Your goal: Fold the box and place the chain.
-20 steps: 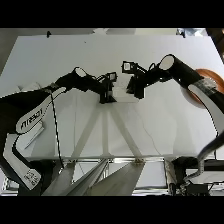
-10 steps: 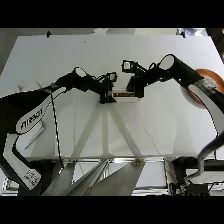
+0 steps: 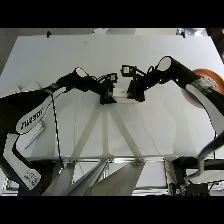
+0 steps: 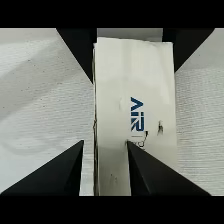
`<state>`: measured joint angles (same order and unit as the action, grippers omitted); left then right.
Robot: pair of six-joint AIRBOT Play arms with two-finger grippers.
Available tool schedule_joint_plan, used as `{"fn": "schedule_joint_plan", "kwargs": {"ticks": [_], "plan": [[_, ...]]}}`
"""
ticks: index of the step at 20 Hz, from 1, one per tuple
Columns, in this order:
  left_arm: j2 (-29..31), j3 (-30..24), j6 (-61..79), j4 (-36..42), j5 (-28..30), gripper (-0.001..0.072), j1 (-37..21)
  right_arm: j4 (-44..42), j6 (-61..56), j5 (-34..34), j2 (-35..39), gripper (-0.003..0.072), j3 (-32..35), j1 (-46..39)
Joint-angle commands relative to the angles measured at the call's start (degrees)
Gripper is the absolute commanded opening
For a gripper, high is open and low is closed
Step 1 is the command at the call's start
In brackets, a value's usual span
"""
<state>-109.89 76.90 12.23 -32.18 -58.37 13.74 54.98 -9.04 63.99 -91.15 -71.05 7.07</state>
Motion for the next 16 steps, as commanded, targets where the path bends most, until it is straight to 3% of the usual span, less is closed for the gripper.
{"fn": "schedule_joint_plan", "kwargs": {"ticks": [1,5,6,8,9,14,16], "plan": [[0.0,0.0,0.0,0.0,0.3,0.0438,-0.1,-1.2,-0.2,-1.0,1.0,0.0339,0.0,0.0],[0.0,0.0,0.0,0.0,0.3,0.0438,-0.1,-0.5,-1.7,-2.5,6.6,0.0335,0.0,-0.1],[0.0,0.0,0.0,0.0,0.3,0.0438,-0.1,-0.5,-4.0,-2.4,8.4,0.0301,0.0,-0.1],[0.0,0.0,0.0,0.0,0.3,0.0438,-0.1,-0.7,-9.9,-2.2,11.7,0.0072,0.0,0.0],[0.0,0.0,0.0,0.0,0.3,0.0438,-0.1,-0.7,-13.0,-2.1,13.0,0.0016,0.0,-0.1],[0.0,0.0,0.0,0.0,0.3,0.0438,-0.1,-7.9,-21.5,2.5,11.8,0.0014,0.4,-0.1],[0.0,0.0,0.0,0.0,0.3,0.0438,-0.1,-14.3,-22.5,-0.7,9.4,0.0014,2.7,0.0]]}}
